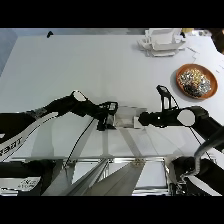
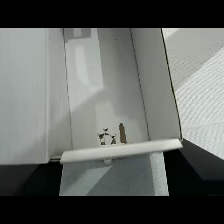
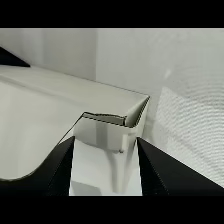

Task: Fold the box and place the chain.

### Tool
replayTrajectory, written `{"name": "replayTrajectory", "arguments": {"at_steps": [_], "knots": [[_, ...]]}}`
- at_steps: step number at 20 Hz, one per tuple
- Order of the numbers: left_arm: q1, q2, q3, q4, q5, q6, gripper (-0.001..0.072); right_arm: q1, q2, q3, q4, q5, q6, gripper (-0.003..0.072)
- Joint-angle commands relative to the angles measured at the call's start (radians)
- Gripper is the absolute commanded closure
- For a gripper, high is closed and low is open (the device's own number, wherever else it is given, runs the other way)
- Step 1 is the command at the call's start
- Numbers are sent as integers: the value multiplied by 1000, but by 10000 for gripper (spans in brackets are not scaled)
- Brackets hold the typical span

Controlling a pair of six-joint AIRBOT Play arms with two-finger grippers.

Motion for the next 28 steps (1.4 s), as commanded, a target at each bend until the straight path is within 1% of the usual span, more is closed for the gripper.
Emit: {"name": "replayTrajectory", "arguments": {"at_steps": [1, 4, 7, 8, 11, 13, 16, 17, 20, 23, 24, 28], "knots": [[1, 0, 0, 0, 0, 0, 627, 64, -2, 5, -94, -7, 134, 245], [1, 0, 0, 0, 0, 0, 627, 103, -8, 6, -124, -11, 186, 245], [1, 0, 0, 0, 0, 0, 627, 149, -80, 47, -136, 16, 187, 245], [1, 0, 0, 0, 0, 0, 627, 168, -113, 77, -161, 31, 200, 245], [1, 0, 0, 0, 0, 0, 627, 209, -198, 165, -303, 106, 327, 245], [1, 0, 0, 0, 0, 0, 627, 218, -221, 191, -349, 122, 393, 245], [1, 0, 0, 0, 1, 0, 627, 218, -244, 208, -378, 132, 449, 253], [1, 0, 0, 0, 0, 0, 627, 220, -255, 208, -388, 142, 451, 285], [1, 0, 0, 0, 0, 0, 627, 220, -291, 208, -418, 150, 516, 286], [1, 0, 0, 0, 0, 0, 627, 220, -301, 208, -420, 136, 526, 295], [1, 0, 0, 0, 0, 0, 627, 220, -307, 208, -420, 133, 526, 324], [1, 0, 0, 0, 0, 0, 627, 232, -338, 208, -417, 119, 526, 328]]}}
